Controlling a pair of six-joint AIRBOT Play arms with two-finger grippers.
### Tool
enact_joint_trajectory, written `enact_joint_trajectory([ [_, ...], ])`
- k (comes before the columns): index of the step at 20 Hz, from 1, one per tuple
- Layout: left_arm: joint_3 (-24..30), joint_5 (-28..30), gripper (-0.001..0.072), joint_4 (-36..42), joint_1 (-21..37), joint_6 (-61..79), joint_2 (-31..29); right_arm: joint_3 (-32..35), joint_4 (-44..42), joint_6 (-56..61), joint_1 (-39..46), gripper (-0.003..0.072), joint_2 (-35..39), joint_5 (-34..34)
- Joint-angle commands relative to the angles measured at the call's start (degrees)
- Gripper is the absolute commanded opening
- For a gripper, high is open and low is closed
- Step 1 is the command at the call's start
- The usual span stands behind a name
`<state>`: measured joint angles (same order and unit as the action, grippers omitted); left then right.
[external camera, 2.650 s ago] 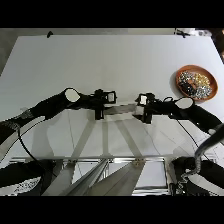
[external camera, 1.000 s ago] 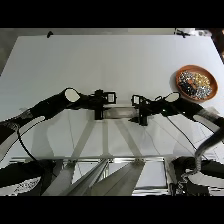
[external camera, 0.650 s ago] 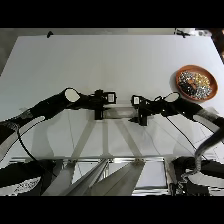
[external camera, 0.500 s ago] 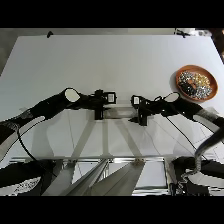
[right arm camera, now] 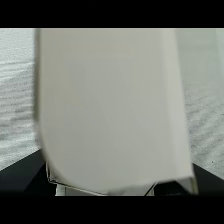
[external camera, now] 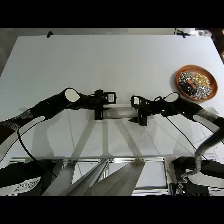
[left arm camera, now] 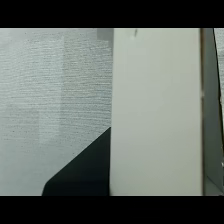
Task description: Fold the box and place the chain.
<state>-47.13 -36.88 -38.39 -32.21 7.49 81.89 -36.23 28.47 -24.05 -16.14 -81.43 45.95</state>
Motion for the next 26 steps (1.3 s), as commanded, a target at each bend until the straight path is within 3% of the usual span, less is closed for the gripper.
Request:
enact_joint_trajectory([
  [1, 0.0, 0.0, 0.0013, 0.0, 0.0, 0.0, 0.0, 0.0, 0.2, 0.0, 0.0, 0.0276, 0.0, 0.1],
  [6, 0.0, 0.0, 0.0013, 0.0, 0.0, 0.0, 0.0, 0.0, 0.2, 0.0, 0.0, 0.0315, 0.0, 0.1],
  [19, 0.0, 0.2, 0.0024, 0.2, 0.1, 0.0, 0.0, 0.0, 0.2, 0.0, 0.0, 0.0315, 0.0, 0.1],
  [20, 0.0, 0.0, 0.0107, 0.1, 0.1, 0.0, 0.0, 0.0, 0.2, 0.0, 0.0, 0.0315, 0.0, 0.1],
  [21, 0.0, 0.0, 0.0282, 0.1, 0.1, 0.0, 0.0, 0.0, 0.2, 0.0, 0.0, 0.0315, 0.0, 0.1],
  [23, 0.0, 0.1, 0.0537, 0.1, 0.1, 0.0, -0.1, 0.0, 0.2, 0.0, 0.0, 0.0315, 0.0, 0.1],
  [24, 0.0, 0.2, 0.0616, 0.1, 0.1, 0.0, -0.1, 0.0, 0.2, 0.0, 0.0, 0.0315, 0.0, 0.1],
  [26, 0.0, -0.1, 0.0641, -0.3, 0.2, 0.0, -0.8, 0.0, 0.2, 0.0, 0.0, 0.0315, 0.0, 0.1],
])
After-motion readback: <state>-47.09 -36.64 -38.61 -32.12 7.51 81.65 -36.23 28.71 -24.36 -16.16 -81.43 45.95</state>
